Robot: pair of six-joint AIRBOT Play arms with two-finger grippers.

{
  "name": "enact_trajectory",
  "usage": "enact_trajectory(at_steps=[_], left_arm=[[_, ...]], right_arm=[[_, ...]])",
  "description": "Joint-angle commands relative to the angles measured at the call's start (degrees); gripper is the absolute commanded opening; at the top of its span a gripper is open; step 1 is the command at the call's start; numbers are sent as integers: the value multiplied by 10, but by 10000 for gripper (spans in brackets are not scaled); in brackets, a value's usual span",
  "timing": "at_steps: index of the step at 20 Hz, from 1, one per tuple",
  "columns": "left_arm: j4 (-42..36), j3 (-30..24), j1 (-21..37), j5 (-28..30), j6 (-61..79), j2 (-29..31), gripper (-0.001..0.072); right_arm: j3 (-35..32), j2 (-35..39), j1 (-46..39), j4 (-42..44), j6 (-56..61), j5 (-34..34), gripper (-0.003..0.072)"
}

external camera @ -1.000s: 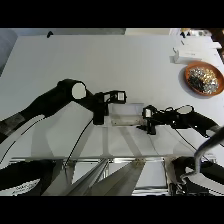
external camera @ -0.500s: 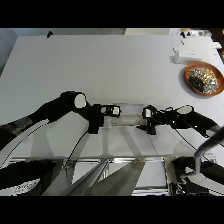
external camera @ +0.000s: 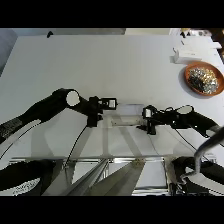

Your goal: Fold the box and place the chain.

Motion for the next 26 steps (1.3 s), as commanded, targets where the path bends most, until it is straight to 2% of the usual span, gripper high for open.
enact_trajectory(at_steps=[1,6,11,16,18,26], left_arm=[[-26,0,-8,47,5,-8,276],[-55,0,-35,27,144,-20,270],[-56,0,-38,-22,151,-24,269],[-84,0,-43,-6,151,-24,265],[-83,0,-43,2,151,-23,205],[-77,0,-39,-1,149,-11,207]], right_arm=[[1,0,0,0,0,0,416],[1,0,0,0,0,0,416],[1,0,0,0,0,0,416],[1,0,0,0,0,0,416],[1,0,0,0,0,0,416],[1,0,0,0,0,0,416]])
